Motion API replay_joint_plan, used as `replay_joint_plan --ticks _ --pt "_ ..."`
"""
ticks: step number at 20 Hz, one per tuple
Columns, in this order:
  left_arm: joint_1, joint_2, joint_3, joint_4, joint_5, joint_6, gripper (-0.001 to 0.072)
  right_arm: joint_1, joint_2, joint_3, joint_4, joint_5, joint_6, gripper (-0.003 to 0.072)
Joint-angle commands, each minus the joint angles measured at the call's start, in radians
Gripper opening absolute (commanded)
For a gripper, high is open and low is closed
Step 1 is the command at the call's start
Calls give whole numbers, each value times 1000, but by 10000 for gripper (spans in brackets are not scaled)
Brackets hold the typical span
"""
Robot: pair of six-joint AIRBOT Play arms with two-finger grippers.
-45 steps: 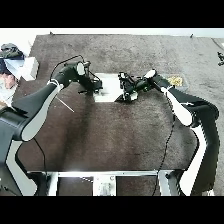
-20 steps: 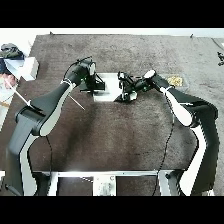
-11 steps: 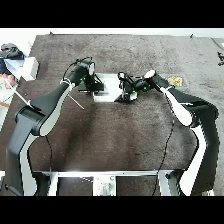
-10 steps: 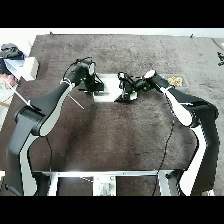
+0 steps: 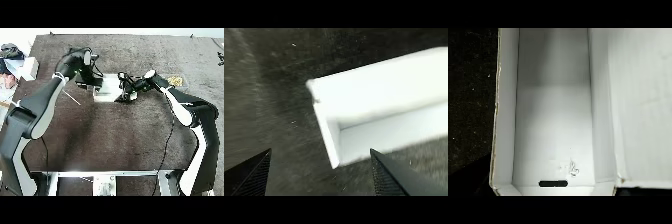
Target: Fold the box and place the chain.
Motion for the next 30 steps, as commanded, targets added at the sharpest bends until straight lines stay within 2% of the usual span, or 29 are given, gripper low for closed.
replay_joint_plan --ticks 1,3,7,9,11,13,16,19,21,30 --pt "30 91 3 -60 2 150 661 0 0 0 1 0 0 541" --pt "65 132 0 -90 61 254 661 0 0 0 1 0 0 541" --pt "201 142 -28 -360 178 526 661 0 0 0 1 0 0 541" --pt "282 141 -87 -520 221 720 661 0 0 0 1 -1 0 541" --pt "353 141 -170 -739 242 1004 661 0 0 0 1 0 0 541" --pt "403 141 -262 -880 247 1265 661 0 0 0 1 0 0 541" --pt "428 141 -340 -892 281 1317 661 0 0 0 1 0 0 541" --pt "426 140 -344 -922 277 1299 659 0 0 0 1 0 0 541" --pt "426 133 -373 -916 278 1439 660 0 0 0 1 0 0 541" --pt "426 -66 -375 -1020 180 1918 661 0 0 0 1 0 0 541"
